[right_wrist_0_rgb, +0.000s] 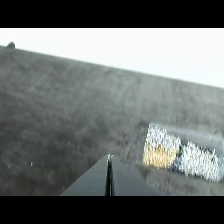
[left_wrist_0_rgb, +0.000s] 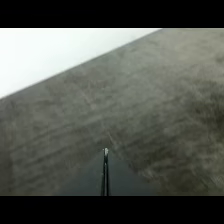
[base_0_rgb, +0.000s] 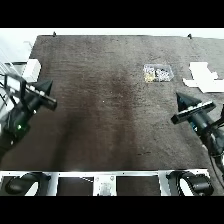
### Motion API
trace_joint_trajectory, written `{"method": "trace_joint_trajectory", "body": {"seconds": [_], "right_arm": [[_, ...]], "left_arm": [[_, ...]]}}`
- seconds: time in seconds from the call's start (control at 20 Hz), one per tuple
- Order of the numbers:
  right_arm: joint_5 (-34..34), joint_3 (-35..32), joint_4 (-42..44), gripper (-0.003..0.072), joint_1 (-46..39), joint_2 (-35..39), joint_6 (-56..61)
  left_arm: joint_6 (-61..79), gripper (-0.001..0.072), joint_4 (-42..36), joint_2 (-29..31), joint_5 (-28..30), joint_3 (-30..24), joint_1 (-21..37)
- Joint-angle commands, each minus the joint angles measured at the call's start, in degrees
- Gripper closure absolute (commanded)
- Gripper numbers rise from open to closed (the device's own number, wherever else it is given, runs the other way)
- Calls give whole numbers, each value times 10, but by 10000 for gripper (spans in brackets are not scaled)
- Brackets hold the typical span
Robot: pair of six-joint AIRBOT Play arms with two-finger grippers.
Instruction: Fold the box and place the chain.
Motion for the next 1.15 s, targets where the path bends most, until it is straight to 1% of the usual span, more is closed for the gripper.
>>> {"method": "trace_joint_trajectory", "body": {"seconds": [0.0,0.1,0.2,0.4,1.1], "right_arm": [[-3,-63,0,675,0,49,0],[-2,-72,0,675,0,49,0],[-3,-78,0,675,0,48,0],[-3,-79,0,675,0,48,1],[-3,-79,0,675,0,48,1]], "left_arm": [[9,697,-30,61,7,-83,-12],[8,697,-41,86,12,-109,-12],[8,692,-42,95,13,-119,-12],[-45,691,-44,95,5,-119,-12],[-45,691,-44,95,4,-119,-12]]}}
